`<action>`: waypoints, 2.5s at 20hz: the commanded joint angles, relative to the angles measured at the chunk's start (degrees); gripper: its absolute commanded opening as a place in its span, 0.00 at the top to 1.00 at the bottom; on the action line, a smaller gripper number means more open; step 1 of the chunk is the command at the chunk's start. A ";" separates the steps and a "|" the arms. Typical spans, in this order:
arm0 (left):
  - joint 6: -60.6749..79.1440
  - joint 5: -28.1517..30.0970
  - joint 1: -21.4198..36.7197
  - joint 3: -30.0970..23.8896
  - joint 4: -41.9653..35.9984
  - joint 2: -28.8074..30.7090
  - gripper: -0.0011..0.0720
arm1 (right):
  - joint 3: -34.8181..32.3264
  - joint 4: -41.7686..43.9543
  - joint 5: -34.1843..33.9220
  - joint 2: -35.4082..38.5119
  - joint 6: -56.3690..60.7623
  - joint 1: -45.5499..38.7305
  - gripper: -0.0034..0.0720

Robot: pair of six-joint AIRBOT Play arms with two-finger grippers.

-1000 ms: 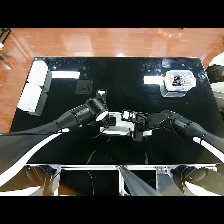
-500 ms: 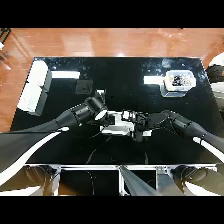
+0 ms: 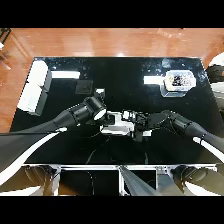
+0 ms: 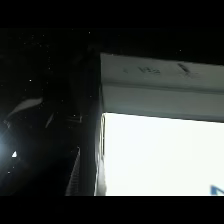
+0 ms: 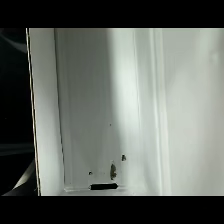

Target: Fold the box and place the chain.

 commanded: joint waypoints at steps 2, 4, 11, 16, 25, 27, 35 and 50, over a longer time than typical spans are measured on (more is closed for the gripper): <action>0.37 -1.49 -0.07 0.04 -0.02 0.96 0.51 | -0.02 0.02 -0.04 -0.02 0.02 0.00 0.26; 1.31 -1.79 -0.44 0.02 -1.16 0.92 0.51 | -0.02 0.02 -0.04 -0.02 0.04 0.00 0.26; 1.62 1.09 -1.09 0.00 -1.88 -1.38 0.51 | -0.02 0.02 -0.02 -0.02 0.02 0.00 0.26; 1.62 1.03 -0.57 -0.02 -1.11 -1.40 0.51 | -0.02 0.02 -0.02 -0.02 0.02 0.00 0.26; 2.10 0.39 -0.42 0.02 -4.09 -3.69 0.51 | -0.02 0.02 -0.04 -0.02 0.07 0.02 0.26; 2.08 0.44 -0.37 0.04 -3.89 -3.69 0.51 | -0.02 0.02 -0.02 -0.04 0.04 0.00 0.26; 2.05 2.14 -0.35 0.04 -2.58 -4.28 0.51 | -0.02 0.02 -0.02 -0.04 0.04 0.00 0.26; 2.10 1.66 -0.37 0.07 -2.80 -4.61 0.75 | -0.02 0.04 -0.04 -0.04 0.07 0.00 0.26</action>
